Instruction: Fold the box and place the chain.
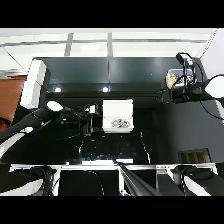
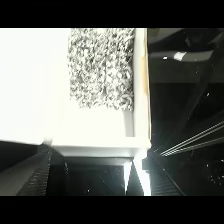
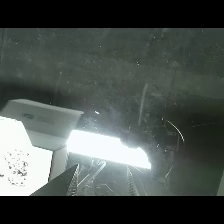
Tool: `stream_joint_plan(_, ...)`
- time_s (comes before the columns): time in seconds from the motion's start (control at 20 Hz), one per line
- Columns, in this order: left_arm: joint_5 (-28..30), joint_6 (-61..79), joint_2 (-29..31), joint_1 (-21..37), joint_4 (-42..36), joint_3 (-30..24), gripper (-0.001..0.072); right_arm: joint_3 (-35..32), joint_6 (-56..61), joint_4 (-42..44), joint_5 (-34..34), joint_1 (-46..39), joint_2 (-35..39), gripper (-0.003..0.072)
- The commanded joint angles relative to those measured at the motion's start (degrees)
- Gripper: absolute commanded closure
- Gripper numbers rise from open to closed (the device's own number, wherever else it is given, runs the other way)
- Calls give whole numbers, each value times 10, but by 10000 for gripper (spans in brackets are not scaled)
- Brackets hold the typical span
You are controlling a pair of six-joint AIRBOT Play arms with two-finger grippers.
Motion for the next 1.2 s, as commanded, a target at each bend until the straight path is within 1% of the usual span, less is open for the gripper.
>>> stream_joint_plan(0.0, 4, 1, -7, -11, -5, 8, -7, 0, 0, 0, 0, 0, 0, 328)
stream_joint_plan(0.45, 6, -25, -28, -23, 4, 33, -3, 0, 0, 0, 0, 1, 0, 328)
stream_joint_plan(0.5, 6, -25, -28, -23, 5, 33, 31, 0, 0, 0, 0, 1, 0, 328)
stream_joint_plan(0.55, 6, -25, -28, -23, 5, 33, 136, 0, 0, 0, 0, 1, 0, 328)
stream_joint_plan(0.6, 6, -25, -28, -23, 5, 33, 300, 0, 0, 0, 0, 1, 0, 328)
stream_joint_plan(0.65, 6, -25, -28, -23, 5, 33, 389, 0, 0, 0, -1, 1, 0, 328)
stream_joint_plan(0.7, 6, -25, -28, -23, 5, 33, 424, 0, 0, 0, 0, 1, 0, 328)
stream_joint_plan(0.8, 6, -25, -28, -23, 4, 33, 424, 0, 0, 1, -2, 1, -1, 328)
stream_joint_plan(0.9, 7, -25, -28, -23, 4, 33, 424, -4, 0, 33, -32, 2, -10, 327)
stream_joint_plan(0.95, 7, -25, -28, -23, 4, 33, 424, -4, 0, 66, -63, 1, -22, 271)
stream_joint_plan(1.0, 6, -25, -28, -23, 4, 33, 424, -4, -2, 114, -107, 1, -40, 54)
stream_joint_plan(1.05, 6, -25, -28, -23, 4, 33, 424, -4, -24, 164, -153, 1, -63, 4)
stream_joint_plan(1.1, 6, -25, -28, -23, 4, 33, 424, -2, -55, 218, -198, 1, -93, 5)
stream_joint_plan(1.15, 6, -25, -28, -23, 4, 33, 424, 2, -77, 261, -228, 1, -127, 5)
